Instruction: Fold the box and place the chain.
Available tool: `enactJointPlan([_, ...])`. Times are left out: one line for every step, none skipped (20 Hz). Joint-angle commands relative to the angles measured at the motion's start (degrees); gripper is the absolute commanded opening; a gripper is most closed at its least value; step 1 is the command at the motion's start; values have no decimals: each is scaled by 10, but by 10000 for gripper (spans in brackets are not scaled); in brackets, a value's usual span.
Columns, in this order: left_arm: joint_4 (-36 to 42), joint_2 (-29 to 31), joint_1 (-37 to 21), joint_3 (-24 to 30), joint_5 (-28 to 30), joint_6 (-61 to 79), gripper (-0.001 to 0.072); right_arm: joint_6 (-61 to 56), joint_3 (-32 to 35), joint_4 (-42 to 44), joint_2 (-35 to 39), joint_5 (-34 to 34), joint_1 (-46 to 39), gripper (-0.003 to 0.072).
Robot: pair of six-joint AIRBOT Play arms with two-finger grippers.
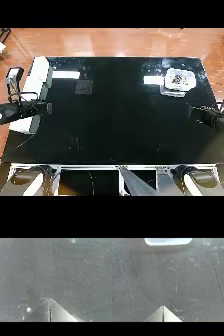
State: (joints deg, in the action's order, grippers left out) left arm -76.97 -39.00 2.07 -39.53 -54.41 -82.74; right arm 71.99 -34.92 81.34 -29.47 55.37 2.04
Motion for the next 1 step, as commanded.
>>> enactJointPlan([-1,0,0,0,0,0,23,0,0,0,0,-1,0,25])
